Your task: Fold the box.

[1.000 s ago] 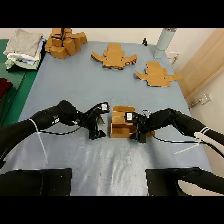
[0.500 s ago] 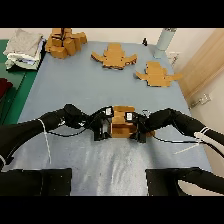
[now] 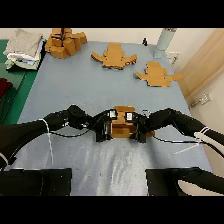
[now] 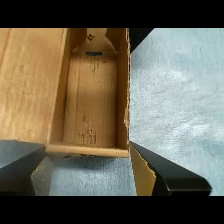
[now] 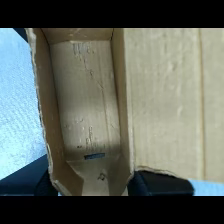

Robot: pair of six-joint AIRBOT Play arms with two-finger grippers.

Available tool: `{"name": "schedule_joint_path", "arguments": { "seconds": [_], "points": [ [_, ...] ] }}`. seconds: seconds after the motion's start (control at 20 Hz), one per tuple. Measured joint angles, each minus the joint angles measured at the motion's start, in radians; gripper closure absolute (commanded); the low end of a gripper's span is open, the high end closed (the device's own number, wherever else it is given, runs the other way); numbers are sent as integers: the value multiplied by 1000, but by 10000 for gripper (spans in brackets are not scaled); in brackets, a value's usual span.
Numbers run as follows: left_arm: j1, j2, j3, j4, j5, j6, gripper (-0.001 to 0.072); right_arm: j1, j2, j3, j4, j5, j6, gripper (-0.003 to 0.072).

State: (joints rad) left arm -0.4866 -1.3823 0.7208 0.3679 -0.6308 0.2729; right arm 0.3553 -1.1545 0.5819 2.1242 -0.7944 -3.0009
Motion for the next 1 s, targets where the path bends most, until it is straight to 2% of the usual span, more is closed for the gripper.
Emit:
{"name": "schedule_joint_path", "arguments": {
  "seconds": [1.0],
  "points": [
    [-57,-17,66,208,33,-197,13,0,0,0,0,0,0,185]
  ]
}}
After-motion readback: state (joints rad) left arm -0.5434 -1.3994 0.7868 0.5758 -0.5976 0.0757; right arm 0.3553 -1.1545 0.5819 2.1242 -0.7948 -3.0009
